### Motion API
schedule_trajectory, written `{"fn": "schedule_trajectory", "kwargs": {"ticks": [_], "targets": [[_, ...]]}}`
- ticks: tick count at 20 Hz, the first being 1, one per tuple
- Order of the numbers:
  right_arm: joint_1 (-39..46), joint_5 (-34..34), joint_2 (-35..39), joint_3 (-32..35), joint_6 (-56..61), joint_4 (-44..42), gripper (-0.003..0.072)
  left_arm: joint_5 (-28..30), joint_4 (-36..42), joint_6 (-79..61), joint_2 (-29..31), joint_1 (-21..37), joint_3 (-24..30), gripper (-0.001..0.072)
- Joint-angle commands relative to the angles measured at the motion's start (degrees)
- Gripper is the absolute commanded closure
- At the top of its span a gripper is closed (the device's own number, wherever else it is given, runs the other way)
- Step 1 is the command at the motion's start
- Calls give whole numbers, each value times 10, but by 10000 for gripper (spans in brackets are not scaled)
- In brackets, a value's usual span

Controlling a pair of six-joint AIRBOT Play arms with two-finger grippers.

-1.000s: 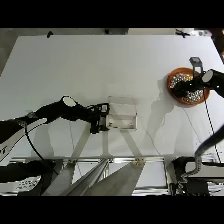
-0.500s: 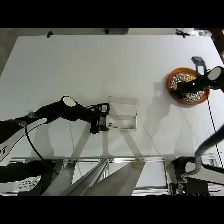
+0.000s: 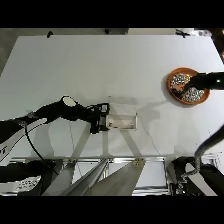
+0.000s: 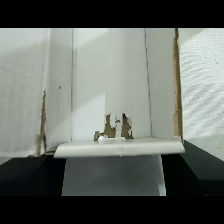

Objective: Fold the box and place the chain.

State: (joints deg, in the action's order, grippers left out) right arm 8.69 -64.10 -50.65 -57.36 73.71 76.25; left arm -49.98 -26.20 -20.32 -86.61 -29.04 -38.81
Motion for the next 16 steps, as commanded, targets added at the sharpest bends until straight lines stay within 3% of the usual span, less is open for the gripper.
{"fn": "schedule_trajectory", "kwargs": {"ticks": [1, 10, 16], "targets": [[-74, -63, 78, 0, 30, -31, 679, 0, 0, 0, 0, 0, 0, 507], [-351, -65, 87, 17, 167, 35, 679, 0, 0, 0, 0, 0, 0, 507], [-483, 42, 24, 66, 218, 30, 679, 0, 0, 0, 0, 0, 0, 507]]}}
